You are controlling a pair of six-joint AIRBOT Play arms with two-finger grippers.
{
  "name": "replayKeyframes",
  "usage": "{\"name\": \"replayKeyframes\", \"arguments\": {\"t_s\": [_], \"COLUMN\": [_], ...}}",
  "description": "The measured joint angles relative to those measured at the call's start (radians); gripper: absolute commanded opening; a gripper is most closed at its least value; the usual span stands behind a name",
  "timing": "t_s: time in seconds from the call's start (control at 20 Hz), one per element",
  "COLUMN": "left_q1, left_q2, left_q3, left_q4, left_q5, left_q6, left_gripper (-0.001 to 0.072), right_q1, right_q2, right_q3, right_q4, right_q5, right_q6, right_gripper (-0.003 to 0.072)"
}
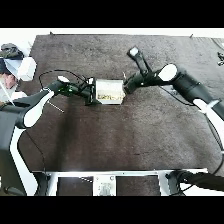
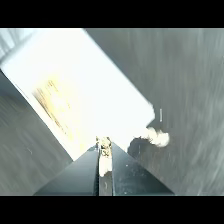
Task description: Fold the box and place the chain.
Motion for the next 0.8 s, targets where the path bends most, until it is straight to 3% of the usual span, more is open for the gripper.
{"name": "replayKeyframes", "arguments": {"t_s": [0.35, 0.45, 0.65, 0.7, 0.8], "left_q1": [0.0, 0.0, 0.0, 0.0, 0.0], "left_q2": [0.0, 0.0, 0.0, 0.0, 0.0], "left_q3": [0.0, 0.0, 0.0, 0.0, 0.0], "left_q4": [0.0, 0.0, 0.0, 0.0, 0.0], "left_q5": [0.0, 0.0, 0.0, 0.0, 0.0], "left_q6": [0.0, 0.0, 0.0, 0.0, 0.0], "left_gripper": [0.0347, 0.0347, 0.0347, 0.0347, 0.0347], "right_q1": [0.113, 0.125, 0.12, 0.107, 0.06], "right_q2": [0.056, 0.033, -0.027, -0.037, -0.044], "right_q3": [0.121, 0.129, 0.12, 0.102, 0.043], "right_q4": [0.049, 0.043, -0.062, -0.078, -0.102], "right_q5": [-0.105, -0.102, -0.03, -0.011, 0.001], "right_q6": [-0.005, 0.02, 0.141, 0.171, 0.224], "right_gripper": [-0.001, 0.0314, 0.0311, 0.0267, 0.0251]}}
